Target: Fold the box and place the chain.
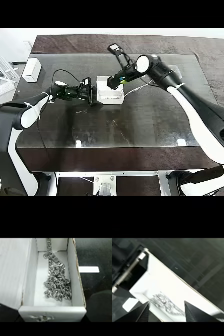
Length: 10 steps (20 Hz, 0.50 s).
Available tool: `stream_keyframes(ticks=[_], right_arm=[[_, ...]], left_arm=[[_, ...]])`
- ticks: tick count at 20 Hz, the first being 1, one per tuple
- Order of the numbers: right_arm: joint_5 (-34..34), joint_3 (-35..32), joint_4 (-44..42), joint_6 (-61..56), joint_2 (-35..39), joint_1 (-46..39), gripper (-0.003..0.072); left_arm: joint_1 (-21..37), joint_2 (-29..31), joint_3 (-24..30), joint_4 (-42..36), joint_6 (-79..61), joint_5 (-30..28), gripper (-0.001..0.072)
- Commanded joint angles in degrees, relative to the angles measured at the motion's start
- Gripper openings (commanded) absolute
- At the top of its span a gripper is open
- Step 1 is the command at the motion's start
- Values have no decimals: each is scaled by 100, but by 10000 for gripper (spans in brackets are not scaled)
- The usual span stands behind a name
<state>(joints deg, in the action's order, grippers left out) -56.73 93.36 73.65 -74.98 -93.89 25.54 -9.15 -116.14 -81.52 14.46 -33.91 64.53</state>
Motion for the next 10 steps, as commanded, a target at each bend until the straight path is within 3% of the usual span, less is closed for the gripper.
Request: stream_keyframes(ticks=[1,7,10], right_arm=[[-313,-153,133,-160,409,-529,510],[-31,-946,131,-654,597,-2181,509],[1126,-1755,-4,-997,588,-2697,509]], left_arm=[[2,0,0,0,0,0,231],[2,0,0,0,-2,-2,231],[2,0,0,0,-2,-4,231]])
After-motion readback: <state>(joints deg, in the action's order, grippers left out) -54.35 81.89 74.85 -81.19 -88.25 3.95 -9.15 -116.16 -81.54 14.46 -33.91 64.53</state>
